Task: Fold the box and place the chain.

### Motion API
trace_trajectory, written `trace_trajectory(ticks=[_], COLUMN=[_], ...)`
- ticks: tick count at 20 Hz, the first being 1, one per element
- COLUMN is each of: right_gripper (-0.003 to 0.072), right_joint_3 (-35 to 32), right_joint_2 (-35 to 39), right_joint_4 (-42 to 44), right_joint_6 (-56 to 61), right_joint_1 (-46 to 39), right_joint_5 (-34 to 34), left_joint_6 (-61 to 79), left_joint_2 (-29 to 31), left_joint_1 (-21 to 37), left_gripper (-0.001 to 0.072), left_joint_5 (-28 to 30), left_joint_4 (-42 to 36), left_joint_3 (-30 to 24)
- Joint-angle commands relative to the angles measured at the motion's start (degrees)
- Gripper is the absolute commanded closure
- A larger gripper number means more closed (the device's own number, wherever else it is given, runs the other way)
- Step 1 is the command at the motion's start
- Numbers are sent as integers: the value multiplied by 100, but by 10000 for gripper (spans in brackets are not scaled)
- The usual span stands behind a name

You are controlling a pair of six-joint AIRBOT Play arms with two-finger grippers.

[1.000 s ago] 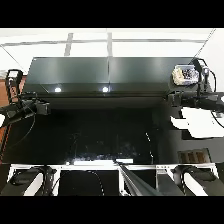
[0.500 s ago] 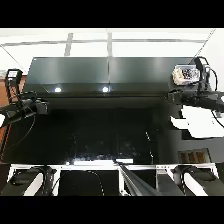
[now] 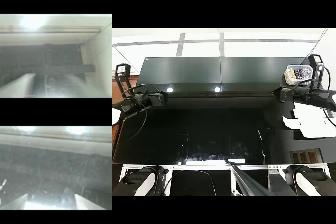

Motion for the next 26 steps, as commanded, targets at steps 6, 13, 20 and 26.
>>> trace_trajectory(ticks=[6, 13, 20, 26], right_gripper=[-26, -26, -26, -26], right_joint_3=[428, 1727, 4065, 4085], right_joint_2=[-426, -2758, -5228, -5401], right_joint_4=[-2273, 203, 50, -535], right_joint_6=[1541, 343, -1056, -1899], right_joint_1=[-2837, -6800, -6695, -6135], right_joint_5=[-166, 302, 2514, 3215], left_joint_6=[-24, -2, -339, -348], left_joint_2=[-599, -599, -664, -664], left_joint_1=[24, 0, 13, 11], left_gripper=[-2, -2, -1, -1], left_joint_5=[-1172, -1434, -1285, -1410], left_joint_4=[236, 157, 243, 175], left_joint_3=[232, 260, 260, 304])
